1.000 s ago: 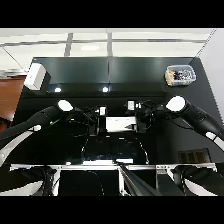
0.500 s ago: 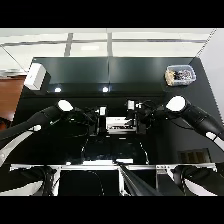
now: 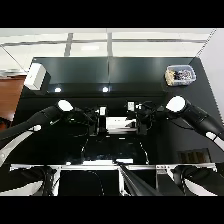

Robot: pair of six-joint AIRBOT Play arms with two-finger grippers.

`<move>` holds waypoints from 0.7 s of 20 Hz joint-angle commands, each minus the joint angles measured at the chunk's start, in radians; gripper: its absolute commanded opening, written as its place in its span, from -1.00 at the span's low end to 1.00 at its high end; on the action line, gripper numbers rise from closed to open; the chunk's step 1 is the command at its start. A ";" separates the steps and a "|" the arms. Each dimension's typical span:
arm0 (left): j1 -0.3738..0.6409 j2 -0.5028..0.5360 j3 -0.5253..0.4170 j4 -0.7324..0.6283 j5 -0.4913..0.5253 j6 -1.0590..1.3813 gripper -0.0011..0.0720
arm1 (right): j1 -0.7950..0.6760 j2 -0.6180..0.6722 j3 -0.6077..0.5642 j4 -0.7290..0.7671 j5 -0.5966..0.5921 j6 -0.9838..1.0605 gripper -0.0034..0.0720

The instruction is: Fold the box and place the chain.

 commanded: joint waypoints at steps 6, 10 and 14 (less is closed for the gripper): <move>0.000 0.000 0.000 0.000 0.000 0.000 0.01 | 0.001 0.000 0.000 -0.006 0.001 0.025 -0.11; 0.000 0.000 0.000 0.000 0.000 0.000 0.01 | 0.001 0.000 0.000 -0.008 0.001 0.025 -0.33; 0.000 0.000 0.000 0.000 0.000 0.000 0.01 | 0.001 0.000 0.000 -0.020 0.002 0.026 -0.33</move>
